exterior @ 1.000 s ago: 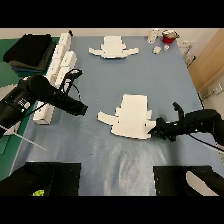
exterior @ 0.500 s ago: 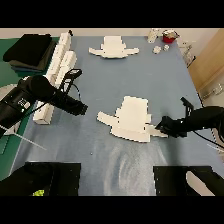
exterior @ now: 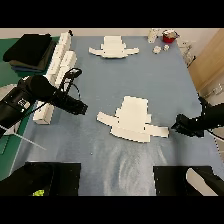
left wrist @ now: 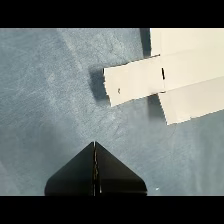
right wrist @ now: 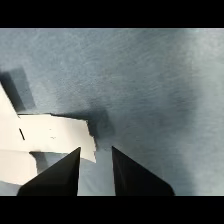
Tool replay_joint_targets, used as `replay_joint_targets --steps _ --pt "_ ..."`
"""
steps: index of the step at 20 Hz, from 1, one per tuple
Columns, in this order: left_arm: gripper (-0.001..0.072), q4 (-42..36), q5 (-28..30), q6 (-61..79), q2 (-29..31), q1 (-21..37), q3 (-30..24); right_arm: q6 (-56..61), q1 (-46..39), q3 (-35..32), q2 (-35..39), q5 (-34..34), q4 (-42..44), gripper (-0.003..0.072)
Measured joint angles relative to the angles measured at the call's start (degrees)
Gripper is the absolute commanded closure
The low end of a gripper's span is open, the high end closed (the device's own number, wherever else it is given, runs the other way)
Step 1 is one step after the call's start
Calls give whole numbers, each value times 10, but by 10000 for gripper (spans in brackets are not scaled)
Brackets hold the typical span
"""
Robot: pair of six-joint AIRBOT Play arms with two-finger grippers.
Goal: Fold the box.
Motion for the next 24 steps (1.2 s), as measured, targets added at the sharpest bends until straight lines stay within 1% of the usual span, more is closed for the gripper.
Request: replay_joint_targets --steps 5,8,12,18,21,22,24 --pt "696 -2 5 0 0 0 0 -95 -39 -1 -87 -11 82 394" --pt "695 -3 7 0 0 0 0 -127 -45 -2 -112 -15 102 394" --pt "695 -3 9 0 0 0 0 -156 -44 -6 -123 -25 126 394" --pt "695 -15 16 0 0 0 0 -200 -37 -14 -127 -31 194 394" --pt "695 -18 18 0 0 0 0 -206 -10 -18 -128 -22 209 396" --pt "695 -18 19 0 0 0 0 -208 5 -19 -128 -12 211 422" --pt "695 -19 19 0 0 0 0 -210 39 -20 -129 8 216 426"
